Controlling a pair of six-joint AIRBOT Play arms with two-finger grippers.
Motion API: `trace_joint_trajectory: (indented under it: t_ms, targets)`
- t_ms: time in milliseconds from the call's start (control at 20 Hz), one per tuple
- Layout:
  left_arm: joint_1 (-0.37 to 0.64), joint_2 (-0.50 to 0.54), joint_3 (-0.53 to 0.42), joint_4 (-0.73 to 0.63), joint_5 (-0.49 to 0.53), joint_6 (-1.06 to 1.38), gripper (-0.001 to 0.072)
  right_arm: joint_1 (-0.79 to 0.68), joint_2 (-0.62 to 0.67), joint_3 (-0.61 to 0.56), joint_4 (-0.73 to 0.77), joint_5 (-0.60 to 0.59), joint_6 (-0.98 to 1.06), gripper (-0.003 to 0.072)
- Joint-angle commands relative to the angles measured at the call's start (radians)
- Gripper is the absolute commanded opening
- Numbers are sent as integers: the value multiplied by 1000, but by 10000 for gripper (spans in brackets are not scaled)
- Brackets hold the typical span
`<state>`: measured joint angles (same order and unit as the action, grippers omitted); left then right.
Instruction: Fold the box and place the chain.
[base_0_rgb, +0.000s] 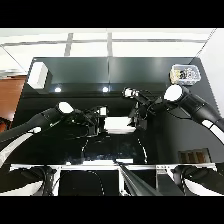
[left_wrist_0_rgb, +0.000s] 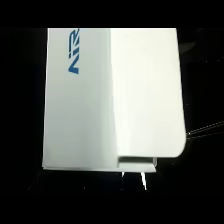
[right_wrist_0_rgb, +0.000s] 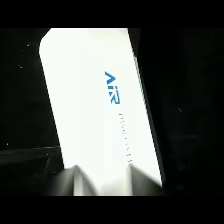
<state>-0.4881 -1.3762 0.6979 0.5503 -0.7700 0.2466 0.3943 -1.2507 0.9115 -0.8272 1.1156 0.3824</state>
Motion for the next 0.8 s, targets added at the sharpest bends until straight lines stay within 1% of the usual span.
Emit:
trace_joint_trajectory:
  t_ms: [0, 750]
  targets:
    - [0, -1, 1, 0, 0, 0, 284, 0, -1, 0, -4, -2, 3, 224]
    - [0, -1, 1, 0, 0, 0, 284, 1, -1, -7, -4, 7, 19, 225]
